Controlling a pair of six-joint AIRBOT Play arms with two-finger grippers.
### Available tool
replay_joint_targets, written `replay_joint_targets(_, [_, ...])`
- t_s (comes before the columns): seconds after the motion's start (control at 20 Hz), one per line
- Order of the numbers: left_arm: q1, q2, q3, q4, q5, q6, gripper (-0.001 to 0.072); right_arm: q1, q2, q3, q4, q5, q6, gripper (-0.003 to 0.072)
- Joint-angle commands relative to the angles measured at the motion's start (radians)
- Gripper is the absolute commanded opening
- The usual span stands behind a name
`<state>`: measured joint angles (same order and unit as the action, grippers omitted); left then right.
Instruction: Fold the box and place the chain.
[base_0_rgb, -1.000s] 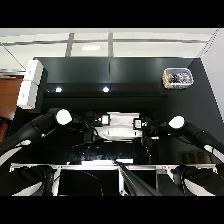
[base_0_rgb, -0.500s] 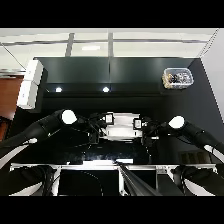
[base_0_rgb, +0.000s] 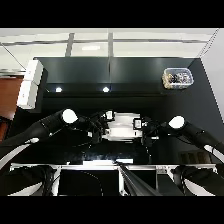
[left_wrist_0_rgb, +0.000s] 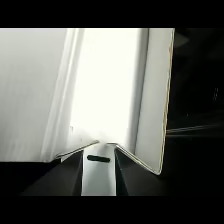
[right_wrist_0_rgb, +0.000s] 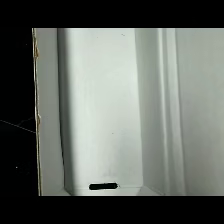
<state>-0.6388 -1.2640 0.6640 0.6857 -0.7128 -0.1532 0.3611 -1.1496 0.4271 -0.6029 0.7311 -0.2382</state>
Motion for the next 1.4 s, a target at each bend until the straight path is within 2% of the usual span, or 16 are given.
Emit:
replay_joint_targets(0.0, [-0.017,-0.020,0.000,-0.064,0.017,0.012,0.0241,0.001,-0.001,0.000,0.000,0.000,0.000,0.0465])
replay_joint_targets(0.1, [-0.038,-0.047,0.001,-0.079,0.058,0.019,0.0240,0.001,-0.001,0.000,0.000,0.000,0.000,0.0465])
replay_joint_targets(0.55, [-0.043,-0.044,0.002,-0.066,0.048,0.019,0.0246,0.001,-0.001,0.000,0.000,0.000,0.000,0.0465])
replay_joint_targets(0.6, [-0.043,-0.044,0.002,-0.066,0.049,0.019,0.0318,0.001,-0.001,0.000,0.000,0.000,0.000,0.0465])
replay_joint_targets(0.65, [-0.043,-0.044,0.002,-0.066,0.051,0.019,0.0456,0.001,-0.001,0.000,0.000,0.000,0.000,0.0465])
replay_joint_targets(0.7, [-0.043,-0.044,0.003,-0.066,0.053,0.019,0.0521,0.001,-0.001,0.000,0.000,0.000,0.000,0.0466])
replay_joint_targets(0.8, [-0.043,-0.043,0.005,-0.066,0.054,0.019,0.0521,0.001,-0.001,0.000,0.000,0.000,0.000,0.0465])
replay_joint_targets(0.85, [-0.043,-0.043,0.005,-0.066,0.051,0.019,0.0346,0.000,-0.001,0.000,0.000,0.000,0.000,0.0465])
replay_joint_targets(0.9, [-0.043,-0.043,0.005,-0.066,0.051,0.019,0.0225,0.001,-0.001,0.000,0.000,0.000,0.000,0.0465])
replay_joint_targets(0.95, [-0.043,-0.043,0.005,-0.066,0.051,0.019,0.0294,0.001,-0.001,0.000,0.000,0.000,0.000,0.0465])
replay_joint_targets(1.0, [-0.043,-0.043,0.006,-0.065,0.048,0.019,0.0316,0.001,-0.001,0.000,0.000,0.000,0.000,0.0465])
replay_joint_targets(1.05, [-0.043,-0.042,0.006,-0.060,0.045,0.018,0.0296,0.001,-0.001,0.000,0.000,0.000,0.000,0.0465])
replay_joint_targets(1.1, [-0.040,-0.035,0.008,-0.032,0.039,0.012,0.0119,0.001,-0.001,0.000,0.000,0.000,0.000,0.0466])
replay_joint_targets(1.15, [-0.027,-0.021,0.016,0.017,0.009,-0.025,0.0033,0.000,-0.001,0.000,0.000,0.000,0.000,0.0465])
replay_joint_targets(1.25, [0.043,0.029,0.024,0.100,-0.058,-0.222,0.0031,0.000,-0.001,0.000,0.000,0.000,0.000,0.0466])
replay_joint_targets(1.35, [0.142,0.106,0.024,0.141,-0.158,-0.307,0.0030,0.000,-0.001,0.000,0.000,0.000,0.000,0.0466])
